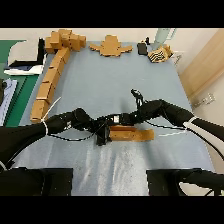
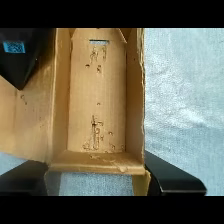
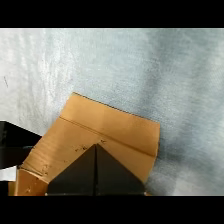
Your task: Fold the box.
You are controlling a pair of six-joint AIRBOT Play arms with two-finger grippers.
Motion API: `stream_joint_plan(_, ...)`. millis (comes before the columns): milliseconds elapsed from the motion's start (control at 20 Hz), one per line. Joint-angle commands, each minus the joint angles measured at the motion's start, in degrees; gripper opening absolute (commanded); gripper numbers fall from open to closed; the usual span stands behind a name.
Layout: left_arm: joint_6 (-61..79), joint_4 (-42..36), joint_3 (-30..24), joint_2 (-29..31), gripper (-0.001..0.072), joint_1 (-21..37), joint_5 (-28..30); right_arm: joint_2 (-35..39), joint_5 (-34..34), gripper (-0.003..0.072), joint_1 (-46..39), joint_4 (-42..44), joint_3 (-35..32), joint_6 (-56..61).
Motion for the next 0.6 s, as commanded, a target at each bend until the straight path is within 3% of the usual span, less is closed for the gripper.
stream_joint_plan(0,0.00,0.00,0.07,0.02,0.0322,0.00,0.00,-0.28,-0.79,0.0006,-0.09,-0.59,0.55,-3.26)
stream_joint_plan(200,0.00,0.00,0.07,0.02,0.0323,0.00,0.00,6.51,-4.28,0.0006,-0.57,-3.80,3.91,-8.15)
stream_joint_plan(300,0.00,0.00,0.07,0.02,0.0322,0.00,0.00,13.14,-7.63,0.0006,-0.70,-14.78,4.48,-2.80)
stream_joint_plan(450,0.00,0.00,0.07,0.02,0.0322,-0.02,-0.02,20.28,-19.69,0.0005,-0.92,-33.44,3.65,11.23)
stream_joint_plan(550,0.00,0.00,0.07,0.02,0.0322,0.00,0.04,25.94,-25.59,0.0004,-0.79,-32.87,0.00,8.70)
